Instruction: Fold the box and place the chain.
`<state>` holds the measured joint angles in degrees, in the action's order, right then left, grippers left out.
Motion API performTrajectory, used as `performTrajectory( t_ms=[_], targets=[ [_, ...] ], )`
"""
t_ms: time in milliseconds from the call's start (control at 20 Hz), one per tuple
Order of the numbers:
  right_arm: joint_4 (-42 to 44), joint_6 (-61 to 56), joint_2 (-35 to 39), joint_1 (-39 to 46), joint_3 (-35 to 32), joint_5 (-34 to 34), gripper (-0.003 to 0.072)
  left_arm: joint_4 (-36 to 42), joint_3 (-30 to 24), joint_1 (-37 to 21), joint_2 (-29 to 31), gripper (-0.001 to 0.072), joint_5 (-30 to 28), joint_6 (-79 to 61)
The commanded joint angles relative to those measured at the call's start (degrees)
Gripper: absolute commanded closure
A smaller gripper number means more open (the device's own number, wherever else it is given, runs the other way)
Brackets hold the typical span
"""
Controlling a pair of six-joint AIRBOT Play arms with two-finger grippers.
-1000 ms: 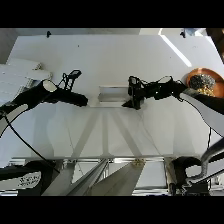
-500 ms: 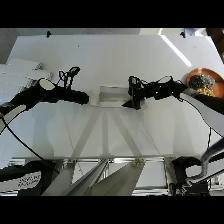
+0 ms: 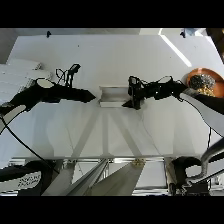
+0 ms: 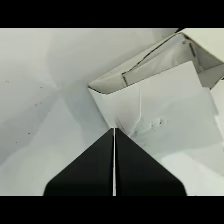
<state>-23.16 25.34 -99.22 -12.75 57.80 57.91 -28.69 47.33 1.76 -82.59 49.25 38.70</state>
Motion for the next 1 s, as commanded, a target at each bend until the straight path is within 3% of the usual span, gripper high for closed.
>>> performTrajectory(
  t_ms=[0,50,300,450,950],
  targets=[
    [0.02,-0.02,0.00,-0.02,0.04,-0.02,0.0154,1.86,0.02,-0.02,-0.20,0.0596,1.11,-1.53],
    [0.02,-0.02,0.00,-0.02,0.04,-0.02,0.0154,1.86,0.02,-0.02,-0.22,0.0546,1.11,-1.95],
    [0.02,-0.02,0.00,-0.02,0.04,-0.02,0.0154,4.07,0.02,0.07,-2.40,0.0542,1.44,-3.02],
    [0.02,-0.02,0.00,-0.02,0.04,-0.02,0.0154,7.89,0.00,0.04,-4.63,0.0429,3.69,-6.27],
    [0.02,-0.02,0.00,-0.02,0.04,-0.02,0.0154,7.67,0.02,-1.77,-5.07,0.0435,3.34,-7.43]
  ],
)
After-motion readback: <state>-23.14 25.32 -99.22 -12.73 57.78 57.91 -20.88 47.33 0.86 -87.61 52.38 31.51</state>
